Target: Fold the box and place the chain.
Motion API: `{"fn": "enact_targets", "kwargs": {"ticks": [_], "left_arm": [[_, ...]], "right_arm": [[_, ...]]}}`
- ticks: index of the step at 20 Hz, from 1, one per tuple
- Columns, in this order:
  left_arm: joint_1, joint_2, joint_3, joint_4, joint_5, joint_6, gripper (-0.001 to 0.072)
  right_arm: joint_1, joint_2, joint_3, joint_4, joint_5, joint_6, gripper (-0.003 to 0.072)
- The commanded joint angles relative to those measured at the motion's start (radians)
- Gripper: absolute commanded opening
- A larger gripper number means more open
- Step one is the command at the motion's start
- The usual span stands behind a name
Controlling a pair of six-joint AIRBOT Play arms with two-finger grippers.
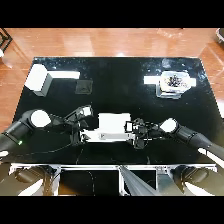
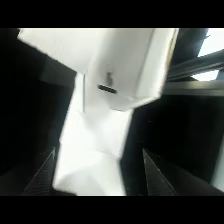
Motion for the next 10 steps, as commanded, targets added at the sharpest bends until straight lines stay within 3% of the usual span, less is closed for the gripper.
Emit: {"fn": "enact_targets", "kwargs": {"ticks": [1,10], "left_arm": [[-0.048,-0.002,-0.056,0.006,0.211,0.137,0.0612],[-0.119,-0.092,-0.071,-0.063,0.231,0.221,0.0585]], "right_arm": [[0.001,-0.001,0.000,0.000,0.000,0.001,0.0357],[0.001,-0.001,0.000,0.000,0.000,0.001,0.0357]]}}
